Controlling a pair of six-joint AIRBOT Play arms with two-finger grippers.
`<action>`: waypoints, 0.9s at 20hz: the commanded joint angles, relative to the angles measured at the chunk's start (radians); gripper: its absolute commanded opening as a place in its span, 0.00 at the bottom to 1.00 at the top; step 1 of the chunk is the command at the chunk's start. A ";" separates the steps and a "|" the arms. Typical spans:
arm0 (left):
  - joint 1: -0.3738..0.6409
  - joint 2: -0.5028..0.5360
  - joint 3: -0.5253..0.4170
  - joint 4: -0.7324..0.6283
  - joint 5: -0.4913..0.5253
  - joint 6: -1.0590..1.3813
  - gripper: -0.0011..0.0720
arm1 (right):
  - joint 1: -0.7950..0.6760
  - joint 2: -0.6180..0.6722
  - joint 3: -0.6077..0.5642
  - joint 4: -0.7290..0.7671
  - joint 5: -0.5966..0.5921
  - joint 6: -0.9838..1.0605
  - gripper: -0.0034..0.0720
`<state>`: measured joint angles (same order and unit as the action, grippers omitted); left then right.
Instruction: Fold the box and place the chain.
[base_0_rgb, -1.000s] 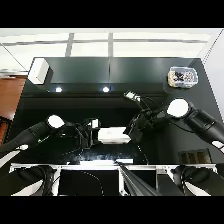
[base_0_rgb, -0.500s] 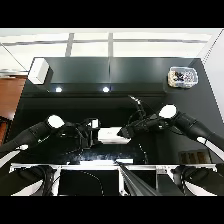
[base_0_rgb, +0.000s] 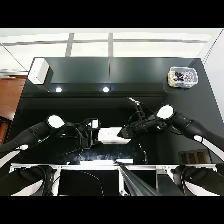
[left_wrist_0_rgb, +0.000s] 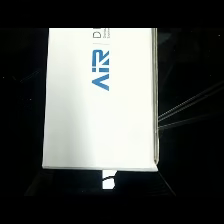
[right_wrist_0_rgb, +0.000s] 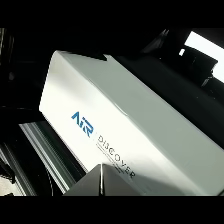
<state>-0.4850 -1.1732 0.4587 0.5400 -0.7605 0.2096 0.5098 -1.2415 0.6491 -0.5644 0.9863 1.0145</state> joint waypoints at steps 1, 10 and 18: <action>0.000 -0.001 0.001 0.000 0.000 0.000 0.62 | -0.001 -0.002 0.000 -0.034 -0.025 0.014 0.10; 0.000 0.055 0.001 0.089 -0.006 -0.025 0.67 | -0.185 0.187 0.167 -0.078 0.221 0.027 0.10; 0.002 0.313 0.015 0.245 -0.114 -0.313 0.99 | -0.507 0.335 0.182 -0.093 0.280 0.048 0.10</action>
